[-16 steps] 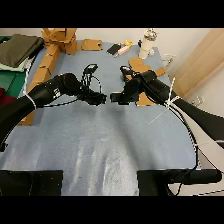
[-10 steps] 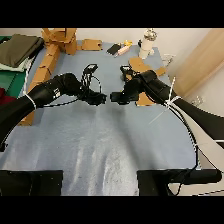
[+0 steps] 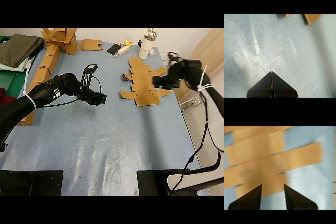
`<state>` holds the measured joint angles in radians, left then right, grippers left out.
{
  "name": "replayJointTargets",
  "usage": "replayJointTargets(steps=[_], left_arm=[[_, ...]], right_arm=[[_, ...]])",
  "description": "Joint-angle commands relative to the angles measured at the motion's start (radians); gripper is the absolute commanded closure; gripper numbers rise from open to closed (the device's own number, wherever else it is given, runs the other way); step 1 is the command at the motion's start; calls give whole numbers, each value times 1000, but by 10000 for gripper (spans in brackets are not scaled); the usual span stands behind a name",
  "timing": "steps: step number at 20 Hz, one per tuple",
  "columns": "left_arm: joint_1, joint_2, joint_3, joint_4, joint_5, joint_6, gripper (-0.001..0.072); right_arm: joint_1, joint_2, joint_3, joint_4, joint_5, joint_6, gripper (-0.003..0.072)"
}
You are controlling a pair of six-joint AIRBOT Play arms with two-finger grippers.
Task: Fold the box.
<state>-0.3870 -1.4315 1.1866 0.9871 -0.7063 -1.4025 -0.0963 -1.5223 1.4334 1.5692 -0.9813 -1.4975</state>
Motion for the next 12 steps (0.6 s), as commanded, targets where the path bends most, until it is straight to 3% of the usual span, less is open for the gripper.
replayJointTargets(steps=[1, 5, 12], left_arm=[[0, -1, 1, 0, 0, 0, 699], [0, -1, 1, 0, 0, 0, 699], [0, -1, 1, 0, 0, 0, 700]], right_arm=[[-283, -106, 91, 253, 30, -245, 248], [-403, -246, 202, 444, 24, -399, 241], [-387, -466, 375, 588, -142, -516, 241]])
